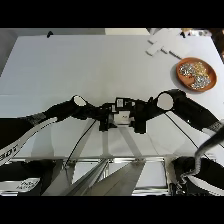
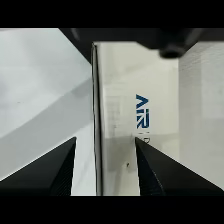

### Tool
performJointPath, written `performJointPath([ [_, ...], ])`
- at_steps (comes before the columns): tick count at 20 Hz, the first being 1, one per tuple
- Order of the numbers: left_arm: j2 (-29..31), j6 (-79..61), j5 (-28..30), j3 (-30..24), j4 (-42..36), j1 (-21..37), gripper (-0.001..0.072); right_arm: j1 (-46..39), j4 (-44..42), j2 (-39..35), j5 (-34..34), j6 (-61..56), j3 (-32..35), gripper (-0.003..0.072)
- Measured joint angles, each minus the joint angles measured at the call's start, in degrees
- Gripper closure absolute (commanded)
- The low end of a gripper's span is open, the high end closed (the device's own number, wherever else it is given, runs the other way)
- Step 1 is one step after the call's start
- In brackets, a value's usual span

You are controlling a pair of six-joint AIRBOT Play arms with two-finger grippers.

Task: Fold the box and place the chain.

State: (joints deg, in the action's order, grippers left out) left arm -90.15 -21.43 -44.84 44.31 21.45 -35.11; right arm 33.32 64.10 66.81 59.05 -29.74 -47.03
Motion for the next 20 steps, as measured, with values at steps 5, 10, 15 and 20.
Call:
performJointPath([
  [5, 0.0, 0.0, 0.0, 0.0, 0.0, 0.0, 0.0374, -0.3, -1.4, -2.1, -0.9, -0.2, 0.0, 0.0279],
  [10, 0.0, 0.0, 0.0, 0.0, 0.0, 0.0, 0.0374, -5.2, -9.0, -5.7, -1.1, -0.2, 0.0, 0.0672],
  [15, 0.0, 0.0, 0.0, 0.0, 0.0, 0.0, 0.0374, -13.8, -29.1, -5.8, 5.2, 7.8, 3.1, 0.0670],
  [20, 0.0, 0.0, 0.0, 0.0, 0.0, 0.0, 0.0374, -17.8, -37.7, -1.5, 6.3, 14.3, 9.7, 0.0670],
])
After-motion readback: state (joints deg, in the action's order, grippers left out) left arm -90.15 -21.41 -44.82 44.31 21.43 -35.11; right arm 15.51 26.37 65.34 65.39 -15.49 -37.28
